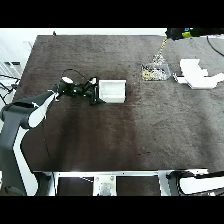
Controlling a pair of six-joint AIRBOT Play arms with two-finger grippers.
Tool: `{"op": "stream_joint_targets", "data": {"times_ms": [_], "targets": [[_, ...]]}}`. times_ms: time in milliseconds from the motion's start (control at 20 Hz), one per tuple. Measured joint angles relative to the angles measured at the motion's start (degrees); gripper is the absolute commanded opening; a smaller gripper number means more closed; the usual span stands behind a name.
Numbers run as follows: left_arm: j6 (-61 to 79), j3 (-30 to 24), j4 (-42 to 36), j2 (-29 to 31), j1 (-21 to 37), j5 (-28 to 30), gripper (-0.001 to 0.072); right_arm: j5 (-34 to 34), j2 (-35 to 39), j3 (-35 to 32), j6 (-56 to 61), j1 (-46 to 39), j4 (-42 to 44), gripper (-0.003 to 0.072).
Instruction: Fold the box and place the chain.
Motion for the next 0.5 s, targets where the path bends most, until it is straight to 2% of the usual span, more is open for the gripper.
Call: {"op": "stream_joint_targets", "data": {"times_ms": [250, 500], "targets": [[0.00, 0.00, 0.00, 0.00, 0.00, 0.00, 0.0279, 7.85, 5.53, 0.00, -0.42, 3.89, 0.00, 0.0013], [0.00, 0.00, -0.02, 0.00, 0.00, 0.00, 0.0279, 13.33, 7.58, 0.00, -0.50, 9.22, -0.02, 0.0012]]}}
